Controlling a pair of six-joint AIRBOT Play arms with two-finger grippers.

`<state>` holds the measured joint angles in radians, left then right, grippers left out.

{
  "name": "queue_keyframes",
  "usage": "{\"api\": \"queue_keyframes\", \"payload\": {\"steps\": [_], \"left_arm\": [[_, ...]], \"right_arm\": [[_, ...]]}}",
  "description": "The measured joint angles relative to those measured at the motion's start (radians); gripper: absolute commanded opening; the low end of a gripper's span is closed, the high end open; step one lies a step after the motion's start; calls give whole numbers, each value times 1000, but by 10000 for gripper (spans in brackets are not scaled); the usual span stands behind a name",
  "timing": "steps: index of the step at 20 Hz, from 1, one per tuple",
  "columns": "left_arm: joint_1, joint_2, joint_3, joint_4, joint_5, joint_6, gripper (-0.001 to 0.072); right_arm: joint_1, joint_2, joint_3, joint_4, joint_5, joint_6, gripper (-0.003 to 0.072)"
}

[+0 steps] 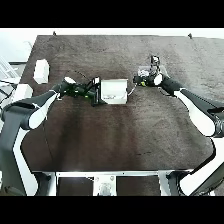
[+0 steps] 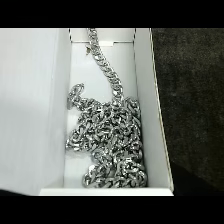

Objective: Fold the box and place the chain.

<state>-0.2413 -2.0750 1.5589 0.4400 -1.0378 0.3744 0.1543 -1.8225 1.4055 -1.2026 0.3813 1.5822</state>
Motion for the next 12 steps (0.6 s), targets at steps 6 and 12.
{"api": "queue_keyframes", "payload": {"steps": [6,12], "left_arm": [[0,0,0,0,0,0,472],[0,0,0,0,-1,0,472]], "right_arm": [[91,310,7,-191,42,-22,6],[209,589,8,-360,198,-6,6]]}}
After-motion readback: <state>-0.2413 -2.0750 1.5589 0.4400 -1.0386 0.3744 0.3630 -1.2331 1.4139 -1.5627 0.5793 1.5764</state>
